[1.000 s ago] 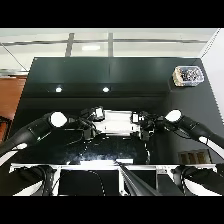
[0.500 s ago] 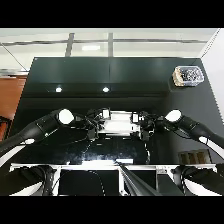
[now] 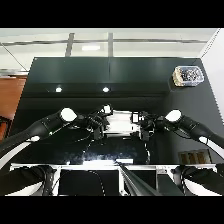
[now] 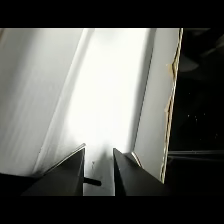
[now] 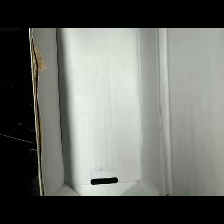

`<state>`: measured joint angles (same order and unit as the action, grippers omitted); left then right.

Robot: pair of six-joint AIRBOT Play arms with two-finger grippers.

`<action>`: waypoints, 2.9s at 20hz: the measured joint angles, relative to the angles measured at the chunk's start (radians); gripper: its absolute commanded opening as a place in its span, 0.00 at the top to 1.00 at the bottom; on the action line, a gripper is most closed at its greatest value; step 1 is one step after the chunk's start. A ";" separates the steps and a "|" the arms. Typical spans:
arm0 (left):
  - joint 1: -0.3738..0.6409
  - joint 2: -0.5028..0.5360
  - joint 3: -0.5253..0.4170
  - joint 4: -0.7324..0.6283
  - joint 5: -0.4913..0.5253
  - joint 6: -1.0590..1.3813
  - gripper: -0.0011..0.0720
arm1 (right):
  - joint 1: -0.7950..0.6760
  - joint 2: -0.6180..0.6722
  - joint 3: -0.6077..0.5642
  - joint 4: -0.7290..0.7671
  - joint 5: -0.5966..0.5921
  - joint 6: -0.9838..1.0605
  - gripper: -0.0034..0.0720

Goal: Fold the box and place the chain.

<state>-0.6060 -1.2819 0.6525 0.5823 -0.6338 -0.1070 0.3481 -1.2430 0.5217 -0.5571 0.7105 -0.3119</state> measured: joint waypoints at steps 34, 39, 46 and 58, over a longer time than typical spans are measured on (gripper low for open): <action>0.541 0.066 -0.124 0.084 -0.369 -1.060 0.95 | 0.001 0.000 0.000 0.000 0.000 0.000 0.50; 0.471 -0.042 -0.127 -0.029 -0.351 -0.979 0.95 | 0.001 0.000 0.000 0.000 0.000 0.000 0.50; 0.435 -0.071 -0.111 -0.172 -0.342 -0.815 0.86 | 0.001 0.000 0.000 0.000 0.000 0.001 0.50; 0.384 -0.074 -0.018 -0.198 -0.390 -0.734 0.02 | 0.001 0.000 0.000 0.000 0.000 0.001 0.50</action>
<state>-0.2222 -1.3556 0.6350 0.3840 -1.0241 -0.8413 0.3489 -1.2430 0.5217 -0.5568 0.7101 -0.3111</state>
